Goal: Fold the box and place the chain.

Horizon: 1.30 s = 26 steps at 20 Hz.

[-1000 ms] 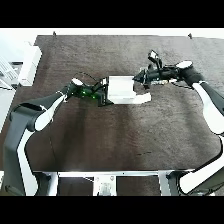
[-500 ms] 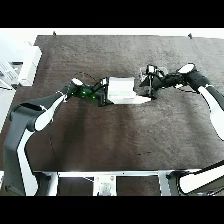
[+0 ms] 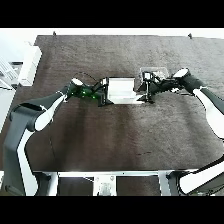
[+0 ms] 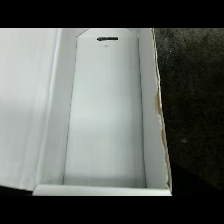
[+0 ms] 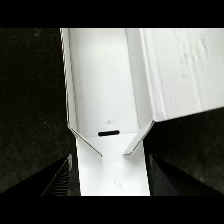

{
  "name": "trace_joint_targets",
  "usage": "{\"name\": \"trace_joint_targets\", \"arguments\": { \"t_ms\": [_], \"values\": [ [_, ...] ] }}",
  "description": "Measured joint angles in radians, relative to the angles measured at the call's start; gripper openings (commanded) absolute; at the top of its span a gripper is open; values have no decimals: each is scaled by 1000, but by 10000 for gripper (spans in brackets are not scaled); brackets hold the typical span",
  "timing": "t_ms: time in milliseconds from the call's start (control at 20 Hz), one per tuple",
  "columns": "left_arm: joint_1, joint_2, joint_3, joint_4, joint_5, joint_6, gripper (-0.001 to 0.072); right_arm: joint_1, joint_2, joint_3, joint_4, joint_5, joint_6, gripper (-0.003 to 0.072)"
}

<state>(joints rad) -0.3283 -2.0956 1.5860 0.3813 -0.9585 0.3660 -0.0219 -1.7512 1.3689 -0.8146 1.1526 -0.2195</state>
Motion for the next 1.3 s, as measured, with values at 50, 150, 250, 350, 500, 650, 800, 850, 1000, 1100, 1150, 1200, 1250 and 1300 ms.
{"name": "trace_joint_targets", "arguments": {
  "t_ms": [50, 150, 250, 350, 500, 650, 800, 850, 1000, 1100, 1150, 1200, 1250, 1300],
  "values": [
    [0, 0, 0, 0, 0, 0, 527, 3, -5, 0, 3, -3, 0, 580],
    [0, 0, 0, 0, 0, 0, 527, 10, -15, -1, 9, -9, -1, 423],
    [0, 0, 0, 0, 0, 0, 527, 21, -24, -1, 16, -9, -1, 332],
    [0, 0, 0, 0, 0, 0, 527, 28, -29, -1, 26, -11, -2, 260],
    [0, 0, 0, 0, 0, 0, 527, 42, -34, -1, 54, -14, -2, 259],
    [0, 0, 0, 0, 0, 1, 527, 57, -39, -1, 86, -23, -3, 260],
    [0, 0, 0, 0, 0, 1, 527, 68, -47, -1, 112, -30, -3, 386],
    [0, 0, 0, 0, 0, 1, 527, 70, -48, -1, 117, -31, -3, 466],
    [0, 0, 0, 0, -2, 1, 527, 73, -52, -1, 127, -35, -4, 581],
    [0, 0, 0, 1, -3, 2, 527, 74, -53, -1, 128, -35, -13, 697],
    [0, 0, 0, 1, -2, 1, 527, 75, -54, 0, 128, -35, -16, 697],
    [0, 0, 0, 1, -3, 1, 527, 75, -54, -1, 128, -35, -18, 698],
    [0, 0, 0, 1, -2, 1, 527, 75, -54, -1, 127, -36, -19, 697],
    [0, 0, 0, 1, -2, 1, 527, 75, -54, -1, 125, -36, -21, 696]
  ]
}}
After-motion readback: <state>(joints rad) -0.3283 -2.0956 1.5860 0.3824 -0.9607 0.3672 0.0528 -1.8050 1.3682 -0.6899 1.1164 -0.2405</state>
